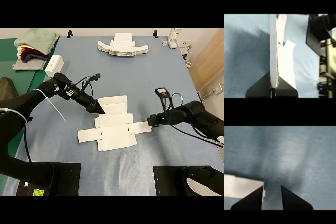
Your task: Fold the box.
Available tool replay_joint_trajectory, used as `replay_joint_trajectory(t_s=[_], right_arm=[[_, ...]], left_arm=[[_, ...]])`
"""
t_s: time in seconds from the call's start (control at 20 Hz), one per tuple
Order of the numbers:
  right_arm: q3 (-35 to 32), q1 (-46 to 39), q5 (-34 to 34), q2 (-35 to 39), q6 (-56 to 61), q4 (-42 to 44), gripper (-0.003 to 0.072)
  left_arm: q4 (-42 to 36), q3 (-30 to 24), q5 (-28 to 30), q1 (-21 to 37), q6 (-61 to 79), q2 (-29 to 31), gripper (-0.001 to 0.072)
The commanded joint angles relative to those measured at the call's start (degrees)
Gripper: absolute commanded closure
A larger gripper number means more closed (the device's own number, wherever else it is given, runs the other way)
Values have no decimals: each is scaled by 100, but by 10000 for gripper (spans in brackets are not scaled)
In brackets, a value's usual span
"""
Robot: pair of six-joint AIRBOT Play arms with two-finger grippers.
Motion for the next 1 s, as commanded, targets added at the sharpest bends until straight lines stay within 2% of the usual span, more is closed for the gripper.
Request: replay_joint_trajectory(t_s=[0.0,0.1,0.3,0.55,0.7,0.95], right_arm=[[612,-9,-11,0,1952,-1373,320],[925,-79,-11,0,2039,-1386,320],[1027,-232,-48,-15,2441,-1386,320],[1027,-229,-46,-173,2529,-1263,321],[1025,-229,-44,-278,2529,-1156,321],[1021,-227,-46,-328,2529,-1067,321]], left_arm=[[28,-39,256,-240,1032,481,696],[28,-295,704,-474,1296,857,697],[-66,-1394,2326,-1019,1991,1869,698],[-1471,-2968,4273,-1860,3689,3069,697],[-1432,-3366,4452,-2221,4116,3252,694],[-1425,-3543,4583,-2509,4293,3167,694]])
